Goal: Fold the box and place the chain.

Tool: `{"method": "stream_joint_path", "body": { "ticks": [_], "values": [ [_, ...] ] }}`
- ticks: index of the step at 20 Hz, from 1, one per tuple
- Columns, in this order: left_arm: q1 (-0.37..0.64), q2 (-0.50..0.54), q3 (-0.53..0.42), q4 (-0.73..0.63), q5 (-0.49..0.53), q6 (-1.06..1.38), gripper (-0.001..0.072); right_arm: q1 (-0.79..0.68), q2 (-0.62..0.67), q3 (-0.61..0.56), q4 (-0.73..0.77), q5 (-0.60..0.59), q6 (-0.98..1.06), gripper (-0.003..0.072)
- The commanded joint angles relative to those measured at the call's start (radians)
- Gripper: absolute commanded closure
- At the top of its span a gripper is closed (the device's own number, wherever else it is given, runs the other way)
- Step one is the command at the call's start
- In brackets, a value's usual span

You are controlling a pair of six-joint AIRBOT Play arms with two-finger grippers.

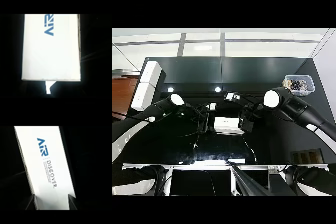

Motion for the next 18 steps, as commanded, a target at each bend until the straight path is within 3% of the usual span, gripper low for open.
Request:
{"method": "stream_joint_path", "body": {
  "ticks": [1,7,8,10,11,13,16,18],
  "values": [
    [0.000,0.000,0.000,0.001,0.001,0.002,0.0307,-0.003,0.009,0.008,0.001,-0.003,0.022,0.0197],
    [0.000,0.000,0.000,0.001,0.001,0.001,0.0307,-0.082,0.080,0.020,0.006,0.065,0.174,0.0199],
    [0.000,0.000,0.000,0.001,0.001,0.001,0.0307,-0.114,0.098,0.020,0.006,0.102,0.221,0.0240],
    [0.000,0.000,0.000,0.001,0.001,0.001,0.0307,-0.185,0.119,0.018,0.007,0.205,0.326,0.0679],
    [0.000,0.000,0.000,0.001,0.001,0.001,0.0307,-0.216,0.121,0.007,0.014,0.235,0.393,0.0667],
    [0.000,0.000,0.000,0.001,0.001,0.001,0.0307,-0.253,0.126,-0.053,0.124,0.184,0.446,0.0667],
    [0.000,0.000,0.000,0.001,0.001,0.001,0.0307,-0.245,0.125,-0.188,0.479,-0.062,0.449,0.0667],
    [0.000,0.000,0.000,0.001,0.001,0.001,0.0307,-0.219,0.113,-0.243,0.607,-0.142,0.448,0.0667]
  ]
}}
